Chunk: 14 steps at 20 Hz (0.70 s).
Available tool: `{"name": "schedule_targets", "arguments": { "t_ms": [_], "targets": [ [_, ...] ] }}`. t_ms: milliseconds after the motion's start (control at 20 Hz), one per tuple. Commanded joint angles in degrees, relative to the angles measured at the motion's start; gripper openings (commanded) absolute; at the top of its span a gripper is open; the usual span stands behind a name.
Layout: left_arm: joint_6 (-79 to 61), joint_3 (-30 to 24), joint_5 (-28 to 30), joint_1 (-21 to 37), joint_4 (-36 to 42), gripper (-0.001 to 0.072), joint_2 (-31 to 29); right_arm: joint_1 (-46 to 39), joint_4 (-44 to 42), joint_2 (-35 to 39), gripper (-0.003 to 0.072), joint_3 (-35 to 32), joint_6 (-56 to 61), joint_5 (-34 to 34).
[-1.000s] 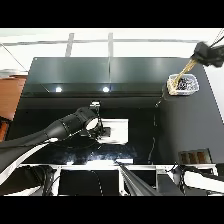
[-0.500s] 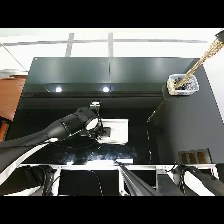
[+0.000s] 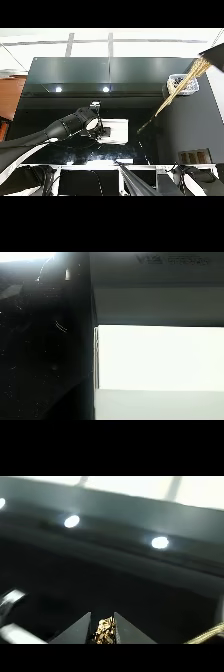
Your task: Fold the box and place the chain.
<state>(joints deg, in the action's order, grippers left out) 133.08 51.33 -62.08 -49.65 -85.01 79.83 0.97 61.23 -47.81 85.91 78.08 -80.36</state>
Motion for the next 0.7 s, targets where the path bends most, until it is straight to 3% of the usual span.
{"name": "schedule_targets", "arguments": {
  "t_ms": [0, 250, 500, 650],
  "targets": [
    [0.0, 0.0, 0.1, 0.0, 0.0, 0.0033, 0.0, 8.0, -0.3, 1.1, 0.0026, -1.0, 1.0, -2.0],
    [0.0, 0.0, 0.0, 0.0, 0.0, 0.0033, 0.0, 14.6, -3.5, 1.1, 0.0027, -1.0, 1.2, -3.0],
    [0.0, 0.0, 0.1, 0.0, 0.0, 0.0033, 0.0, 17.4, -15.8, 1.1, 0.0027, -1.0, 1.2, -0.7],
    [0.0, 0.0, 0.2, 0.0, 0.0, 0.0034, 0.0, 17.4, -19.1, 1.1, 0.0027, -1.0, 0.9, 1.5]
  ]
}}
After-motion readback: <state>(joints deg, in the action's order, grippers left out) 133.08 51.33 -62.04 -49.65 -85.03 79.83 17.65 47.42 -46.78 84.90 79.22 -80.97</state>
